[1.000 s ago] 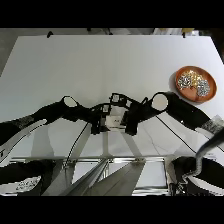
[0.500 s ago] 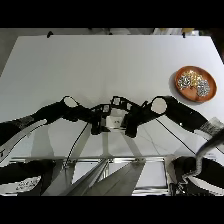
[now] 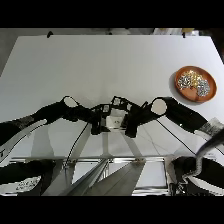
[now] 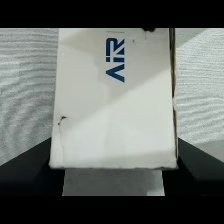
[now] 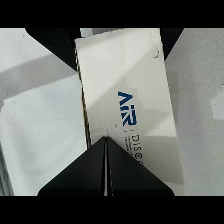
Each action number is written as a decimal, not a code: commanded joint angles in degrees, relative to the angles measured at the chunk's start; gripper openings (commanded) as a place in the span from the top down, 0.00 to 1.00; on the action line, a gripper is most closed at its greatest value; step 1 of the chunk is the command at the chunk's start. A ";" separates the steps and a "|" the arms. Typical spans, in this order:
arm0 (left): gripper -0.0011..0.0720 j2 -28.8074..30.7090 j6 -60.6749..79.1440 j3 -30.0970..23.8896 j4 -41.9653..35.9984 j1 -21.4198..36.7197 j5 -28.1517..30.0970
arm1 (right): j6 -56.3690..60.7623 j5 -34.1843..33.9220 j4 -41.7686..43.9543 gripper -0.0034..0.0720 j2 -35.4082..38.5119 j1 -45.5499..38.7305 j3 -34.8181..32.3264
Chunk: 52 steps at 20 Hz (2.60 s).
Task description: Fold the box and place the chain.
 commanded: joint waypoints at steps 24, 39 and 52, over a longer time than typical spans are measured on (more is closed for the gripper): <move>0.70 0.04 0.00 0.02 -0.02 0.04 0.04 | 1.64 1.79 -2.60 0.94 6.91 -2.75 -3.48; 0.70 0.04 0.00 0.02 -0.02 0.04 0.02 | 6.25 2.23 -5.86 0.94 6.21 -1.42 -3.85; 0.70 0.04 0.00 0.02 -0.02 0.04 0.04 | 29.86 14.23 -16.85 0.94 15.26 -15.52 1.14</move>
